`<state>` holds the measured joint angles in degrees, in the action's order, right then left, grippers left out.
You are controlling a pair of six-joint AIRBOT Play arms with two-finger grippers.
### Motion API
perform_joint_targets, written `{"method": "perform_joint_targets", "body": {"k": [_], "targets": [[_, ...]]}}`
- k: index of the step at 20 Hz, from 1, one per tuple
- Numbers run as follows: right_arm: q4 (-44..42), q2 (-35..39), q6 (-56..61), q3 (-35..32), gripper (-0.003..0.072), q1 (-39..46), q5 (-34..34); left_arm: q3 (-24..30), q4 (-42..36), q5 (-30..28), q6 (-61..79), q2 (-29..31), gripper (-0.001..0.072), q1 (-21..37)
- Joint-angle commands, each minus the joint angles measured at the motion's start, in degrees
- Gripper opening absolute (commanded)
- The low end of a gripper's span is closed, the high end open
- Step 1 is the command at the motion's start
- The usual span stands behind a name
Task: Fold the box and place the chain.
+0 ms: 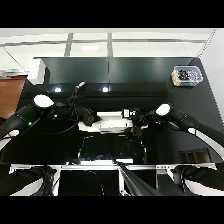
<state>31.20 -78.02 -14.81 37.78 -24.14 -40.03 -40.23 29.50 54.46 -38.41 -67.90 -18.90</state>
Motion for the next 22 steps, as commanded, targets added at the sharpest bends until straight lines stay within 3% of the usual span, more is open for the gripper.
{"method": "perform_joint_targets", "body": {"k": [1, 10, 15, 19, 22], "targets": [[-0.11, -0.04, 0.0, 0.02, 0.0219, -0.02, 0.04, 0.33, -4.72, -13.29, -0.39, -1.03, 0.0027, -0.7], [-0.09, -0.04, 0.0, 0.02, 0.0219, -0.02, 0.02, -3.28, -4.48, -15.39, -0.33, -10.62, 0.0026, -0.72], [-0.09, -0.04, 0.0, 0.02, 0.0219, -0.02, 0.04, -3.39, -4.46, -10.16, -0.42, -14.14, 0.0025, -0.79], [-0.11, -0.04, 0.02, 0.02, 0.0219, -0.02, 0.09, -3.58, -4.13, -8.61, -0.72, -13.38, 0.0025, -0.15], [-0.11, -0.04, 0.02, 0.02, 0.022, -0.02, 0.09, -4.96, 0.07, -4.37, -4.5, -8.33, 0.0023, 3.48]]}}
